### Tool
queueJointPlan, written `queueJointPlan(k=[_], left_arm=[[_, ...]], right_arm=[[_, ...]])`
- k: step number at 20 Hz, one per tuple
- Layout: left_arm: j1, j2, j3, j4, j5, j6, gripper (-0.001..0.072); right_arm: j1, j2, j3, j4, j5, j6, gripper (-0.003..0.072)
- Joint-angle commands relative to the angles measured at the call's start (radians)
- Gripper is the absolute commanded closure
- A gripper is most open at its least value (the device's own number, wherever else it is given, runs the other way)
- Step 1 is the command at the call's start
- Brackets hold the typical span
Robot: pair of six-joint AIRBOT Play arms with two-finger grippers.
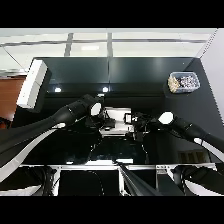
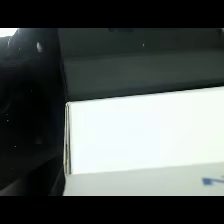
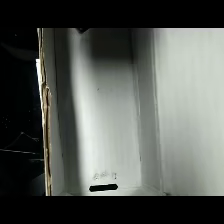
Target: Fold the box and place the chain.
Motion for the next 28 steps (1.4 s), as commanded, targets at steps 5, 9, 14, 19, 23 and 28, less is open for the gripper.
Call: queueJointPlan(k=[5,9,14,19,23,28], left_arm=[[0.002,0.000,0.000,0.011,-0.005,-0.004,0.0294],[0.002,0.000,0.000,0.011,-0.006,-0.008,0.0319],[0.002,0.000,0.000,0.014,-0.002,-0.008,0.0685],[0.002,0.000,0.000,0.015,-0.002,-0.008,0.0684],[0.002,0.000,0.000,0.015,-0.002,-0.003,0.0684],[0.002,0.000,0.000,0.015,-0.002,-0.003,0.0684]], right_arm=[[0.001,0.000,0.001,0.000,0.002,0.002,0.0671],[0.001,0.000,0.001,0.000,0.002,0.002,0.0671],[0.001,0.000,0.001,0.000,0.002,0.002,0.0671],[0.001,0.000,0.001,0.000,0.002,0.002,0.0671],[0.001,0.001,0.001,0.008,-0.011,0.003,-0.0032],[-0.002,0.098,0.001,-0.101,-0.024,0.048,-0.0027]])
